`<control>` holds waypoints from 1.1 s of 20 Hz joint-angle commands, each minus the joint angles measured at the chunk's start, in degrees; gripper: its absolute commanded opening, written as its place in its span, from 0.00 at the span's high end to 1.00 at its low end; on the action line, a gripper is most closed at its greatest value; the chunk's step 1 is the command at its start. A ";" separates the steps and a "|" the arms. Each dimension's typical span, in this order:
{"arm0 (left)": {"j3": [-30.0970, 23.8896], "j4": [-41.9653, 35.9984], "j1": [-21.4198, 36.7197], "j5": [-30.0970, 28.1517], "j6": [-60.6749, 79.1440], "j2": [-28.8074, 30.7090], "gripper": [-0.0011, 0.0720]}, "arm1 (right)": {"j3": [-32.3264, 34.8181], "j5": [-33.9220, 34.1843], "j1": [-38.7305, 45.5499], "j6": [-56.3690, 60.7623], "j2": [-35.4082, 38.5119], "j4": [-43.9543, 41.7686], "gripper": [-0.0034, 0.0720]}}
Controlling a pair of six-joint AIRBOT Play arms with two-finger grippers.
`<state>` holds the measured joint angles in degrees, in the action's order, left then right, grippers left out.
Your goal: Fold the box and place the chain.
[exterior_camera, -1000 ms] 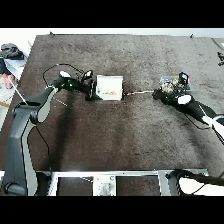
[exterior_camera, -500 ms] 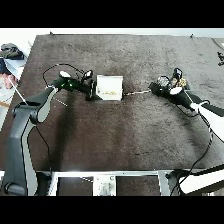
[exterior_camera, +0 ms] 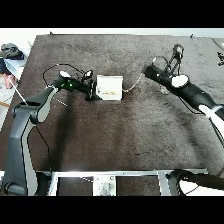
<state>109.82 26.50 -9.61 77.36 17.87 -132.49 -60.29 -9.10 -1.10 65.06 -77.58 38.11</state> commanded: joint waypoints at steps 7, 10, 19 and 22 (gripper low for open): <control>0.02 0.02 0.02 -0.02 0.00 0.00 0.60 | -4.52 9.05 -18.58 -2.56 9.88 1.77 0.98; 0.02 0.02 0.02 0.00 0.00 0.00 0.60 | -8.63 9.49 -21.46 -2.54 5.86 4.57 0.98; 0.02 0.02 0.02 -0.02 0.00 0.00 0.60 | -7.52 0.94 -19.93 -2.29 -6.69 4.55 0.84; 0.02 0.02 0.02 -0.02 0.00 0.00 0.60 | -4.00 -3.26 -14.64 -1.42 -4.17 4.55 0.46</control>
<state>109.82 26.52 -9.61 77.36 17.85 -132.49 -66.57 -7.79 -19.11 63.02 -82.28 42.85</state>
